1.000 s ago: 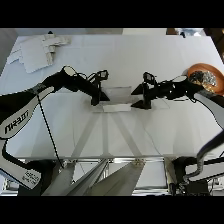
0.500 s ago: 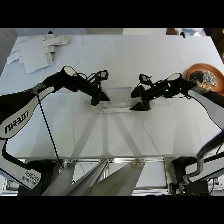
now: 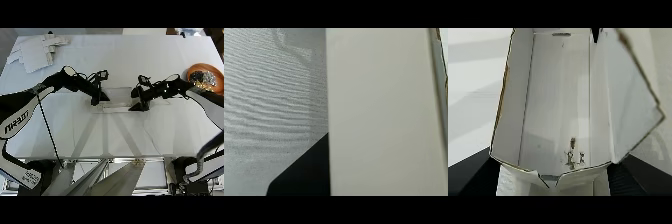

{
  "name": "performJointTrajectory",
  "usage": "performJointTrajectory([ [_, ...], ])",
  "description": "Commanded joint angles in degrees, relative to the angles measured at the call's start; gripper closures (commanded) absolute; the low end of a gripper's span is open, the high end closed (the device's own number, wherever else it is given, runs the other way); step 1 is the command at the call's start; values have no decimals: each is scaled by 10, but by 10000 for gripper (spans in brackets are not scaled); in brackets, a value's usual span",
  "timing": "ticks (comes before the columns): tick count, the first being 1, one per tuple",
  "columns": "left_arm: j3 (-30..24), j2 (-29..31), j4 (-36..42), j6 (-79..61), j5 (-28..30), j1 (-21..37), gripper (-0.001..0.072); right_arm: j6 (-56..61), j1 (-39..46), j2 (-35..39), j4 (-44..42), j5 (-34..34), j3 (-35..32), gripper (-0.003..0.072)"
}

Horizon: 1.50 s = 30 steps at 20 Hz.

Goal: Fold the box and place the chain.

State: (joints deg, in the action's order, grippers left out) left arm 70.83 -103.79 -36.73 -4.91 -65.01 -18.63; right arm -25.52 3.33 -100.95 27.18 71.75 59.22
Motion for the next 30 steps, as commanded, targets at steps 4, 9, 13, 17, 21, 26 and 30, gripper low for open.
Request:
performJointTrajectory([
  [4,0,0,0,0,0,0,695,6,-8,0,1,-6,0,-3],
  [9,0,0,0,0,0,0,695,25,-8,0,9,-6,-1,-3],
  [13,0,0,0,0,0,0,695,43,-8,0,11,-10,-3,-3],
  [17,0,0,0,0,0,0,695,51,-8,0,10,-11,-3,-3],
  [21,0,0,0,0,0,0,695,63,-8,-1,9,-14,-4,-3],
  [26,0,0,0,0,0,0,695,65,-8,-1,8,-14,-4,-3],
  [30,0,0,0,0,0,0,695,64,-8,-1,9,-12,-4,-3],
])
